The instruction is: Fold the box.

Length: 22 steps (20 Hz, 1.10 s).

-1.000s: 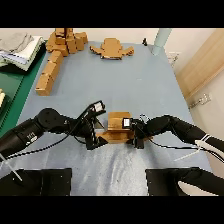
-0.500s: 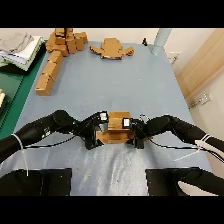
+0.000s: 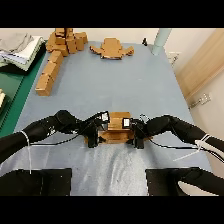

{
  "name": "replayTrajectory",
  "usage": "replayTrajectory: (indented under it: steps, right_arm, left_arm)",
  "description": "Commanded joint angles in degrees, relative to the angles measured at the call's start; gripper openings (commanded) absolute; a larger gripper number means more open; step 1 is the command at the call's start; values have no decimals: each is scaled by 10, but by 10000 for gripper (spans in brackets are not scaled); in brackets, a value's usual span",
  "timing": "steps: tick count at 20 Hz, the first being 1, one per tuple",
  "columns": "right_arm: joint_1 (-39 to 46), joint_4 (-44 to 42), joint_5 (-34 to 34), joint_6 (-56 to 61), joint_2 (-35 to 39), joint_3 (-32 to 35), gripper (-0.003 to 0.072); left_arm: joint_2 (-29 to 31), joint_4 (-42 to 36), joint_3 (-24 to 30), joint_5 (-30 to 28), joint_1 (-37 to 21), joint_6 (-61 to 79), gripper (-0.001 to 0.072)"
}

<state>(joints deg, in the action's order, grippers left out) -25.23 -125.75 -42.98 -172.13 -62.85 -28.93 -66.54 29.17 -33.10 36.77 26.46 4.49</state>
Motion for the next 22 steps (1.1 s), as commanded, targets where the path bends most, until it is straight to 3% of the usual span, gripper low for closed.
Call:
replayTrajectory:
  steps: [1, 3, 4, 5, 8, 9, 11, 12, 15, 16, 22]
  right_arm:
    - [0, 0, 0, 0, 0, 0, 485]
    - [0, 0, 0, 0, 0, 0, 485]
    - [0, 0, 0, 0, 0, 0, 484]
    - [0, 0, 0, 0, 0, 0, 484]
    - [0, 0, 0, 0, 0, 0, 485]
    - [0, 0, 0, 0, 0, 0, 485]
    - [0, 0, 0, 0, 0, 0, 485]
    - [0, 0, 0, 0, 0, 0, 484]
    - [0, 0, 0, 0, 0, 0, 484]
    - [0, 0, 0, 0, 0, 0, 485]
    - [0, 0, 0, 0, 0, 0, 484]
  left_arm:
    - [-3, -13, 0, -2, -1, 55, 535]
    - [-4, -14, 0, -2, -1, 63, 531]
    - [-7, -14, 0, -2, -1, 67, 396]
    - [-12, -14, 0, -2, -1, 67, 350]
    - [-26, -18, 0, 5, 0, 66, 336]
    - [-28, -22, 0, 9, 0, 66, 222]
    - [-27, -27, 0, 9, 0, 66, 212]
    - [-28, -26, 0, 8, 0, 66, 170]
    - [-28, -42, 0, -1, 0, 67, 170]
    - [-28, -51, 0, -11, 0, 68, 109]
    - [-28, -111, 0, -33, 21, 114, 109]
